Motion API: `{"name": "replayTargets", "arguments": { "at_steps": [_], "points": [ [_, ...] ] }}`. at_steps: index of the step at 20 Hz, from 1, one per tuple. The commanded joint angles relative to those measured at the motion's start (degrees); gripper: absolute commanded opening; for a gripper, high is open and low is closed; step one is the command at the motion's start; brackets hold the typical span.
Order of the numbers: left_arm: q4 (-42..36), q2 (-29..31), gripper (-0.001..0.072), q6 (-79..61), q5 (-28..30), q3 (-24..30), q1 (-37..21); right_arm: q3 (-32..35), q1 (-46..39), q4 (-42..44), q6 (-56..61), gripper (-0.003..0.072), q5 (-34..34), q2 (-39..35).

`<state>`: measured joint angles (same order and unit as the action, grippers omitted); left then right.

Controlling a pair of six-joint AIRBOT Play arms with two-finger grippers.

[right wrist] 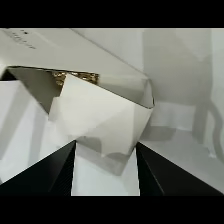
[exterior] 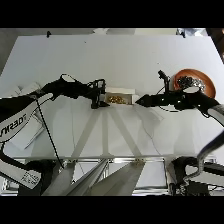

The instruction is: Fold the box and place the chain.

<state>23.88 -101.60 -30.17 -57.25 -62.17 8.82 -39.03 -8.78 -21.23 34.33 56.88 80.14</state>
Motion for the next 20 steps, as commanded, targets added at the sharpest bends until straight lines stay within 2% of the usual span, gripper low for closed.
{"name": "replayTargets", "arguments": {
  "at_steps": [1,5,10,17,20],
  "points": [
    [0.0,0.0,0.0513,0.0,0.0,0.0,0.0,0.1,0.6,3.2,-1.9,0.0394,1.9,0.0],
    [0.0,0.0,0.0513,0.0,0.0,0.0,0.0,0.1,2.5,2.1,-1.3,0.0334,-2.8,0.0],
    [0.0,0.0,0.0513,0.0,0.0,0.0,0.0,0.1,4.5,-6.2,5.1,0.0341,-10.5,-1.2],
    [0.0,0.0,0.0513,0.0,0.0,0.0,0.0,0.0,4.8,-7.5,7.5,0.0341,-13.1,-5.7],
    [0.0,0.0,0.0513,0.0,0.0,0.0,0.0,0.0,6.5,-8.2,7.5,0.0397,-12.9,-5.7]
  ]
}}
